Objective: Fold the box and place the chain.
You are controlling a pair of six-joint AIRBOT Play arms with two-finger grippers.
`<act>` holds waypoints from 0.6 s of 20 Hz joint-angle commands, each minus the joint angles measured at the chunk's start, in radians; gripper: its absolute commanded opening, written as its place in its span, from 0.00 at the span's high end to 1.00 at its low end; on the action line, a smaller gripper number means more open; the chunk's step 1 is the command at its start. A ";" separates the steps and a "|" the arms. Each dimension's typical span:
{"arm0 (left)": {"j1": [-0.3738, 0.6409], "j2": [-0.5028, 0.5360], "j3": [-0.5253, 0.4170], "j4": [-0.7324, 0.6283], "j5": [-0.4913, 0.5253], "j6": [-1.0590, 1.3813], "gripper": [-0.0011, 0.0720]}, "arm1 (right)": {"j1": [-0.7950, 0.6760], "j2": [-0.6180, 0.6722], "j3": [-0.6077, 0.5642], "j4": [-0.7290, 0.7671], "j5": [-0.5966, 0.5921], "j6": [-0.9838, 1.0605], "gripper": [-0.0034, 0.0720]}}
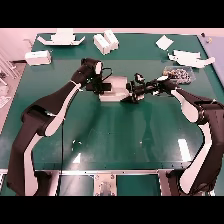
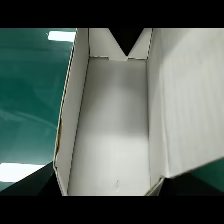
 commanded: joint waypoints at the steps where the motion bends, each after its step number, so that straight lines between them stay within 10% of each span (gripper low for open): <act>1: 0.000 0.000 0.001 -0.006 0.002 0.008 0.86 | 0.000 -0.001 0.000 -0.002 -0.003 -0.001 0.26; 2: 0.000 0.000 0.001 -0.010 0.003 0.007 0.41 | 0.000 -0.001 0.000 -0.002 -0.003 -0.001 0.26; 3: 0.000 0.000 0.001 -0.015 0.003 0.007 0.17 | 0.000 -0.001 0.000 -0.002 -0.003 -0.001 0.26; 12: 0.009 0.072 -0.001 -0.034 -0.021 0.069 0.19 | 0.000 -0.001 0.000 -0.002 -0.003 -0.001 0.26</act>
